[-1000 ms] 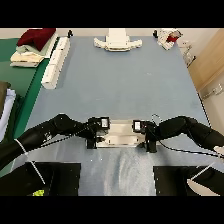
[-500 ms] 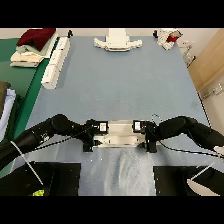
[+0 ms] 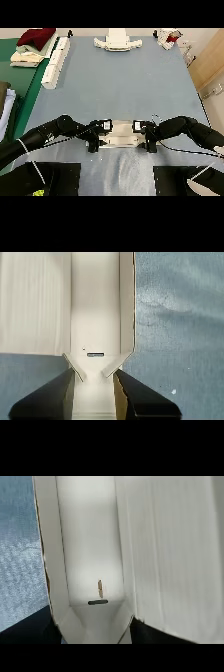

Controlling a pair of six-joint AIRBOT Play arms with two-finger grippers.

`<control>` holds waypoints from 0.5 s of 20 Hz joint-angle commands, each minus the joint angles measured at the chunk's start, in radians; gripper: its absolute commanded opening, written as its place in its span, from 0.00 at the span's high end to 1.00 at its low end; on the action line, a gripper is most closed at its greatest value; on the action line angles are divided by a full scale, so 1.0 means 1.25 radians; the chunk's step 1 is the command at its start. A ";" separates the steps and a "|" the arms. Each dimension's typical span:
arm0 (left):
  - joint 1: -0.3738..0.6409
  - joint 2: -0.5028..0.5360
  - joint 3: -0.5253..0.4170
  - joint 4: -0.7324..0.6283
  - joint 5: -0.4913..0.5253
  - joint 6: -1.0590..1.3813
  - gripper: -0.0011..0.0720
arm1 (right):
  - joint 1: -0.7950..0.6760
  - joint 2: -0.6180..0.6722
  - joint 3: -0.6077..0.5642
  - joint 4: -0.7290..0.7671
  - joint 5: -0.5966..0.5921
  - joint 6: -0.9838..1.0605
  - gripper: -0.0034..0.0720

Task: Fold the box.

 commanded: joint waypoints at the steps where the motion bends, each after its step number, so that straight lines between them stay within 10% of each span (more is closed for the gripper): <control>1: -0.026 -0.016 0.008 -0.052 0.025 0.007 0.64 | 0.000 0.000 0.000 0.001 0.002 0.000 0.32; 2: -0.026 -0.019 0.008 -0.055 0.026 0.012 0.89 | 0.000 0.000 0.000 0.001 0.002 0.000 0.32; 10: -0.026 -0.061 0.020 -0.102 0.049 0.025 0.90 | 0.000 0.000 0.000 0.001 0.002 0.000 0.32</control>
